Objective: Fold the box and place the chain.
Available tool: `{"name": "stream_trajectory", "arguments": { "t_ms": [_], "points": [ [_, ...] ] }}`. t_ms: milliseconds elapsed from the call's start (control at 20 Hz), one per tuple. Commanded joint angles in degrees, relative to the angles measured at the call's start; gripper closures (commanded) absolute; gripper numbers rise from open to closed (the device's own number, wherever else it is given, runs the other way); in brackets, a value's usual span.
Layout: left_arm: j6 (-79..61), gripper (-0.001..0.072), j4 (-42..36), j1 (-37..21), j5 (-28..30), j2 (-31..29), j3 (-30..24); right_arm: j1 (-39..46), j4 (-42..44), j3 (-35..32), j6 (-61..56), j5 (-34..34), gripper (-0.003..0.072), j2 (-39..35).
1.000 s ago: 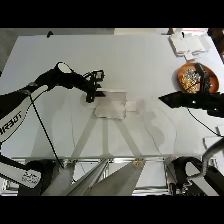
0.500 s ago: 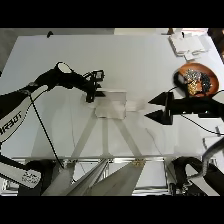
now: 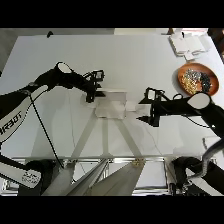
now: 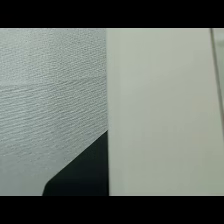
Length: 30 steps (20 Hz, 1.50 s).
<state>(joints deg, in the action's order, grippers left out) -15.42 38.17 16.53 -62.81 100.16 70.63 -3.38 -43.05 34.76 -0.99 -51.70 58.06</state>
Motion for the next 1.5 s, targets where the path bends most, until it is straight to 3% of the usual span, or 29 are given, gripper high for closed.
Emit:
{"name": "stream_trajectory", "arguments": {
  "t_ms": [0, 200, 400, 700, 1450],
  "points": [
    [0.00, 0.0695, 0.04, 0.00, 0.02, -0.04, 0.07, -1.55, 0.26, 0.00, 1.92, 5.01, -0.0015, 6.56],
    [0.00, 0.0695, 0.02, 0.00, 0.02, -0.04, 0.07, -3.15, 8.74, 0.00, 10.99, 9.16, -0.0015, 13.16],
    [0.00, 0.0695, 0.02, 0.00, 0.02, -0.04, 0.07, -6.62, 9.51, 0.00, 12.04, 16.41, -0.0015, 16.85],
    [0.00, 0.0695, 0.02, 0.00, 0.02, -0.04, 0.07, -9.07, 17.90, 0.00, 12.02, 16.94, -0.0015, 19.71],
    [0.00, 0.0695, 0.02, 0.00, 0.02, -0.04, 0.07, -9.16, 21.11, 0.00, 11.45, 16.61, -0.0009, 19.74]
  ]
}}
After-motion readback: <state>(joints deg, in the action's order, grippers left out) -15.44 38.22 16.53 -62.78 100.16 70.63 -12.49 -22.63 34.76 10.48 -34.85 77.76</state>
